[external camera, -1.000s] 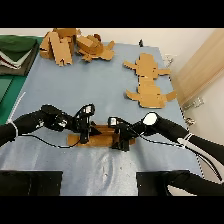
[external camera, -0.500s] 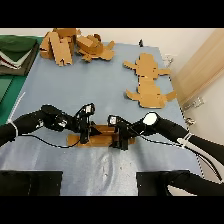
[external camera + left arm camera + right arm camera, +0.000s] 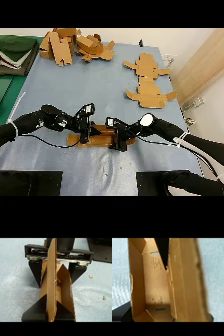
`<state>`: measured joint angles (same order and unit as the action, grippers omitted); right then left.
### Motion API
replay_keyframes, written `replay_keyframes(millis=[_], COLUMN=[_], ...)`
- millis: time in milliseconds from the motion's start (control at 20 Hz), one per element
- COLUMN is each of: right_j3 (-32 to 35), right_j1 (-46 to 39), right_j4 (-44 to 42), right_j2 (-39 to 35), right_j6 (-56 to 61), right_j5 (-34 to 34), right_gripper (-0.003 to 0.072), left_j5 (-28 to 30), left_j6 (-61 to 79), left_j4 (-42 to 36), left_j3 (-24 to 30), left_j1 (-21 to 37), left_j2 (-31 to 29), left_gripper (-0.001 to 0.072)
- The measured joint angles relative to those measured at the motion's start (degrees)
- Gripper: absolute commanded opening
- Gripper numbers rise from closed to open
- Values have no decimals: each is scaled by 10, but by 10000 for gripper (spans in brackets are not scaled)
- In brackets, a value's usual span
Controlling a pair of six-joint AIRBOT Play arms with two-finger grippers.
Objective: Fold the box.
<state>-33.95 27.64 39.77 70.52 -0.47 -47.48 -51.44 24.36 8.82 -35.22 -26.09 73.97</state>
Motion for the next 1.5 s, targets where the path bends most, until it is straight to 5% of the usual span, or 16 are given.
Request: replay_keyframes(millis=[150, 200, 250, 300, 700, 750, 800, 1500], right_j3=[0, 0, 0, 0, 0, 0, 1, 3], right_j1=[2, 2, 2, 3, 3, 3, 3, 4], right_j4=[3, 5, 5, 6, 10, 10, 13, 39], right_j2=[1, 2, 2, 2, 2, 2, 2, 1], right_j6=[0, 0, 0, 0, 0, 0, 0, 0], right_j5=[2, 3, 5, 11, 13, 13, 13, 11], right_gripper=[704, 643, 463, 445, 456, 562, 590, 590], left_j5=[0, 0, 0, -1, -1, -1, -1, -2], left_j6=[0, 0, 0, 0, 0, 0, 0, 0], left_j4=[0, 0, 0, 0, 0, 0, -1, -1], left_j3=[0, 0, 0, 0, 0, 0, 0, 0], left_j1=[0, 0, 0, 0, 0, 0, 0, 0], left_j2=[0, 0, 0, 0, 0, 0, 0, 0], left_gripper=[16, 15, 15, 15, 15, 15, 15, 15])
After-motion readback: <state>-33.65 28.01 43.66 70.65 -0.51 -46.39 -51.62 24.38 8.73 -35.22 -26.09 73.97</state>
